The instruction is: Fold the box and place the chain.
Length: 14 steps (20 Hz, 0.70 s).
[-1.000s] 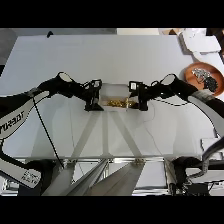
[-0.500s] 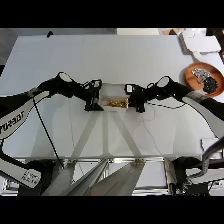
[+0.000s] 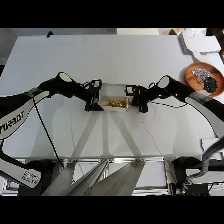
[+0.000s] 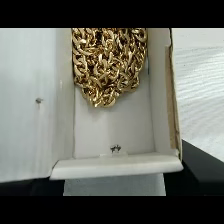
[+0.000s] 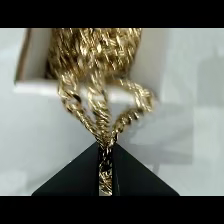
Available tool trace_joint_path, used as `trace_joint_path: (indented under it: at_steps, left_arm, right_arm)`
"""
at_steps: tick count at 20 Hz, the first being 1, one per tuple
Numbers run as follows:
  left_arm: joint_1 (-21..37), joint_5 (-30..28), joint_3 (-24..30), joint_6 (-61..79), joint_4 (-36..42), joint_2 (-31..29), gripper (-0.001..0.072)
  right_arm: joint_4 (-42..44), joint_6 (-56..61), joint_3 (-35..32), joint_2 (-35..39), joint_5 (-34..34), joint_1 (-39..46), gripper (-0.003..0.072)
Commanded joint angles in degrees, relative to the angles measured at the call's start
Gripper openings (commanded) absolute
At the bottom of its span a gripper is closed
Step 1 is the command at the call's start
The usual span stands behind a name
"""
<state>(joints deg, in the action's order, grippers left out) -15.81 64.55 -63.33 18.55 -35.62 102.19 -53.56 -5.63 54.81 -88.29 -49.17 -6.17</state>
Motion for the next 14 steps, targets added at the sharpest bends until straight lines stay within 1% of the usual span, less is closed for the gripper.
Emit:
trace_joint_path:
  at_steps: [1, 7, 10, 12, 14]
  left_arm:
    - [0.0, -0.02, -0.02, 0.0, 0.0, 0.0, 0.0274]
    - [0.0, 0.0, -0.02, 0.0, 0.0, 0.0, 0.0274]
    - [0.0, -0.02, -0.02, 0.0, 0.0, 0.0, 0.0274]
    - [0.0, -0.02, -0.02, 0.0, 0.0, 0.0, 0.0274]
    - [0.0, -0.02, -0.02, 0.0, 0.0, 0.0, 0.0274]
  right_arm:
    - [-2.08, 6.84, 0.04, 4.37, 0.02, -0.07, 0.0015]
    - [-1.16, 18.08, 0.04, 14.53, -1.99, -1.4, 0.0015]
    - [1.57, 19.02, 0.09, 17.11, -1.42, -4.79, 0.0015]
    - [2.99, 19.34, 0.22, 16.85, 0.52, -7.98, 0.0016]
    - [2.99, 22.36, 0.42, 16.68, 5.9, -11.45, 0.0016]
